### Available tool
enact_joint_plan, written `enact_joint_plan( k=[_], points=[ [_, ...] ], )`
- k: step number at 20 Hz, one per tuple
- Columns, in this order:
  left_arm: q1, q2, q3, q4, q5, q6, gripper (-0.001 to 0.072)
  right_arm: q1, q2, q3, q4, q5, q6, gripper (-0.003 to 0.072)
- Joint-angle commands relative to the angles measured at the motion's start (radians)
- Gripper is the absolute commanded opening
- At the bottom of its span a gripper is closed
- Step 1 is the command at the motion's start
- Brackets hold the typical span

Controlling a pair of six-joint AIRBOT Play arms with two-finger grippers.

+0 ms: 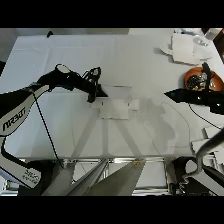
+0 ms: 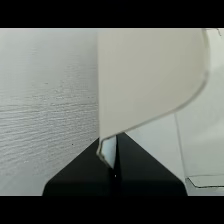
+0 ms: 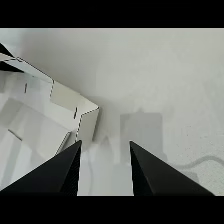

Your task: Fold the box and place the chain.

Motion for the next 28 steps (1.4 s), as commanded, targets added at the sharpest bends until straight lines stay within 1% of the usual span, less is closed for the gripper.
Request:
enact_joint_plan(
  k=[1,4,9,13,16,28],
  points=[
    [0.000,-0.018,0.000,0.000,-0.003,-0.007,0.0009,-0.001,0.001,0.001,0.000,0.000,0.003,0.0335],
    [0.000,-0.021,0.000,-0.006,-0.003,-0.007,0.0008,-0.001,0.001,0.001,0.000,-0.002,0.003,0.0335],
    [0.000,-0.021,0.000,-0.112,0.005,0.005,0.0008,-0.001,0.001,0.001,0.000,-0.004,0.003,0.0335],
    [0.000,-0.022,0.000,-0.060,0.033,0.004,0.0008,-0.001,0.001,0.001,0.000,-0.004,0.003,0.0335],
    [-0.001,-0.036,0.000,-0.041,0.034,0.003,0.0008,-0.001,0.001,0.001,0.000,-0.004,0.003,0.0335],
    [0.000,-0.043,0.000,-0.037,0.031,0.003,0.0009,-0.001,0.001,0.001,0.000,-0.002,0.003,0.0335]
  ],
)
